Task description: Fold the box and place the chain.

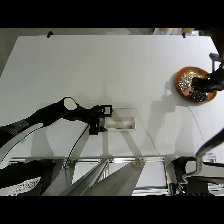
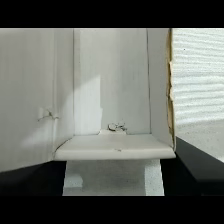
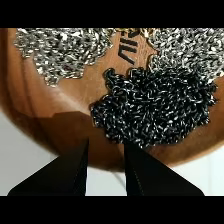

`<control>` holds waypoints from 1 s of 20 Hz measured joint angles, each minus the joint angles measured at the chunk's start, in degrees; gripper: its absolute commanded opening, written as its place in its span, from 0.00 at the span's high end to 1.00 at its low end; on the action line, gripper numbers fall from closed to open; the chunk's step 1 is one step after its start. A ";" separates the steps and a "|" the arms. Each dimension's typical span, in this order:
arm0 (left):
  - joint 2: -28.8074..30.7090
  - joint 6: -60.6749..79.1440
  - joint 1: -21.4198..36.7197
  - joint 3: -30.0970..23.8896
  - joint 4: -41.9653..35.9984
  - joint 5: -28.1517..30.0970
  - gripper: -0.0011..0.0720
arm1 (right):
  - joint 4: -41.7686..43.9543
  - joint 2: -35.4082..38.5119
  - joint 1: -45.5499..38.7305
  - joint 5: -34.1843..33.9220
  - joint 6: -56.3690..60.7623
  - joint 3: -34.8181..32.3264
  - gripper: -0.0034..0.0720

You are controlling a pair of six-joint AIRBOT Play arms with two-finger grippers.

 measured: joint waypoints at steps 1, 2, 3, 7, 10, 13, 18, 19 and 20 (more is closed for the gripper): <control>-0.02 0.02 0.00 0.00 0.00 0.00 0.84 | -0.07 -1.38 -0.24 -0.59 -0.15 0.02 0.66; -0.02 0.00 0.00 0.00 0.00 0.00 0.84 | -0.11 -2.71 -0.42 -0.87 -0.15 0.00 0.66; 0.00 0.02 0.00 0.00 0.00 0.00 0.84 | -0.09 -3.72 -0.57 -1.51 -0.17 0.02 0.66; 0.00 0.00 0.00 0.00 0.00 0.00 0.84 | 0.07 -5.81 -0.79 -3.39 -0.28 0.02 0.74; 0.00 0.02 0.00 0.00 0.00 0.00 0.84 | -0.11 -6.27 -0.83 -3.89 0.68 0.11 0.74; -0.02 0.00 0.00 0.00 0.00 0.00 0.84 | -0.72 -6.56 -0.85 -4.35 1.03 0.07 0.74; 0.00 0.00 0.00 0.00 0.00 0.00 0.84 | -0.31 -7.21 -0.87 -3.61 1.25 0.09 0.85; -0.02 0.00 0.00 0.00 0.00 0.00 0.84 | -0.42 -7.45 -0.87 -3.34 1.31 0.09 0.93; -0.02 0.02 0.00 0.00 0.00 0.00 0.84 | -0.24 -7.63 -0.87 -3.06 1.36 0.09 0.93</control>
